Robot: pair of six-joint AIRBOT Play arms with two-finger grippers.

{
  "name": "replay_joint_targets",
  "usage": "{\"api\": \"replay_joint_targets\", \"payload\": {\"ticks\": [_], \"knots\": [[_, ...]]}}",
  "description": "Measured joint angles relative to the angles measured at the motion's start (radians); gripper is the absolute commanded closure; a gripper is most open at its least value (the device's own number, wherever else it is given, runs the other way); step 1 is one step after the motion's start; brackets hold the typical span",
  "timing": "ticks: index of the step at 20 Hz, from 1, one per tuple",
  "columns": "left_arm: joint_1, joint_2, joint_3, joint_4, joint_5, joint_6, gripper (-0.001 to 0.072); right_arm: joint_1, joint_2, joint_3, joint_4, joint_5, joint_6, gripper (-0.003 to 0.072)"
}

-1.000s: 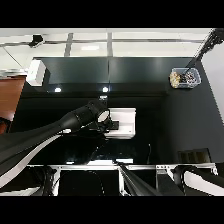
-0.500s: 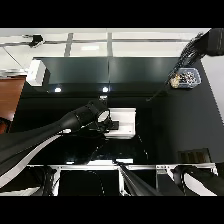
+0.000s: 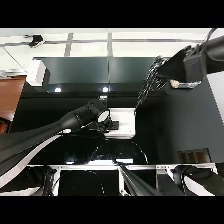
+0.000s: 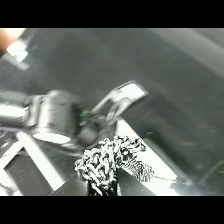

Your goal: Fold the box and place the chain.

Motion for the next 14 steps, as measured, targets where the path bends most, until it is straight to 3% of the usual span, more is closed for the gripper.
{"api": "replay_joint_targets", "payload": {"ticks": [8, 14], "knots": [[0.000, 0.000, 0.000, 0.000, 0.000, 0.000, 0.0682, 0.129, 0.000, -0.197, 0.052, -0.053, -0.004, 0.0675], [0.000, 0.000, 0.000, 0.000, 0.000, 0.000, 0.0682, 0.131, 0.010, -0.253, 0.054, -0.080, -0.004, 0.0675]]}}
